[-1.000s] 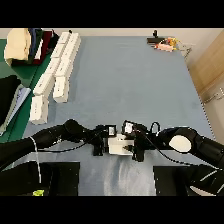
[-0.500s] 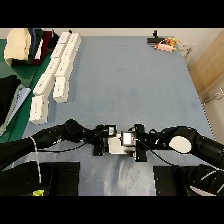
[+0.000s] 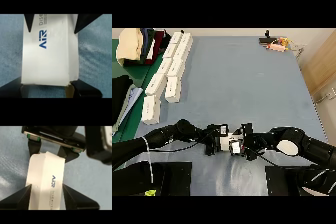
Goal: Fold the box.
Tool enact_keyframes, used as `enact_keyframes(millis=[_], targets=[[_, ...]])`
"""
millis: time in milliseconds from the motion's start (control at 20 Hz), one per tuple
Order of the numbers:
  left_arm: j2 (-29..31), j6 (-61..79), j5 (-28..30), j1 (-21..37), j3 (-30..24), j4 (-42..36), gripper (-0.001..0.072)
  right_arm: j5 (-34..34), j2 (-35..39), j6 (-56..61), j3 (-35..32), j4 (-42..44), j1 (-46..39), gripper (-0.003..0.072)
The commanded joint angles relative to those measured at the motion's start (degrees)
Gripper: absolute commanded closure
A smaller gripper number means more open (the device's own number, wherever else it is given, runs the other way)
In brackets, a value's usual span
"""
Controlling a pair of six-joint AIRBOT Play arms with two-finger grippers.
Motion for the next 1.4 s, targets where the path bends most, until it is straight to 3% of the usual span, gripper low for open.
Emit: enact_keyframes(millis=[0, 500, 550, 600, 700, 750, 900, 1000, 1250, 1300, 1350], targets=[[-0.02, 0.20, -0.24, 0.02, 0.04, 0.02, 0.0191, -1.92, 0.98, -0.52, 0.00, -1.90, 1.38, 0.0105], [-0.02, 0.20, -0.22, 0.02, 0.04, 0.02, 0.0191, -2.67, 3.87, -0.52, 0.37, -4.66, 1.90, 0.0109], [-0.02, 0.17, -0.24, 0.02, 0.04, 0.02, 0.0191, -2.89, 3.91, -0.52, 0.68, -5.03, 1.90, 0.0127], [-0.02, 0.20, -0.24, 0.02, 0.04, 0.02, 0.0191, -2.93, 3.91, -0.48, 0.92, -5.35, 1.88, 0.0192], [-0.02, 0.17, -0.24, 0.02, 0.04, 0.02, 0.0191, -3.45, 3.87, -0.46, 1.03, -5.60, 1.86, 0.0206], [-0.02, 0.17, -0.22, 0.02, 0.04, 0.02, 0.0191, -3.43, 3.72, 0.15, 1.03, -5.57, 1.86, 0.0293], [-0.02, 0.17, -0.24, 0.02, 0.04, 0.02, 0.0191, -2.73, 2.03, 3.17, 1.01, -5.60, 1.86, 0.0328], [-0.02, 0.20, -0.22, 0.02, 0.04, 0.02, 0.0191, -2.36, 0.42, 4.59, 1.01, -5.60, 1.86, 0.0407], [-0.02, 0.20, -0.22, 0.02, 0.04, 0.02, 0.0191, -2.23, -0.57, 5.70, 1.01, -5.57, 1.88, 0.0417], [-0.02, 0.17, -0.22, 0.02, 0.04, 0.04, 0.0192, -1.84, -0.57, 5.88, 1.01, -5.46, 1.90, 0.0479], [-0.02, 0.17, -0.22, 0.02, 0.04, 0.02, 0.0191, -1.16, -0.57, 6.03, 1.01, -5.27, 1.92, 0.0478]])
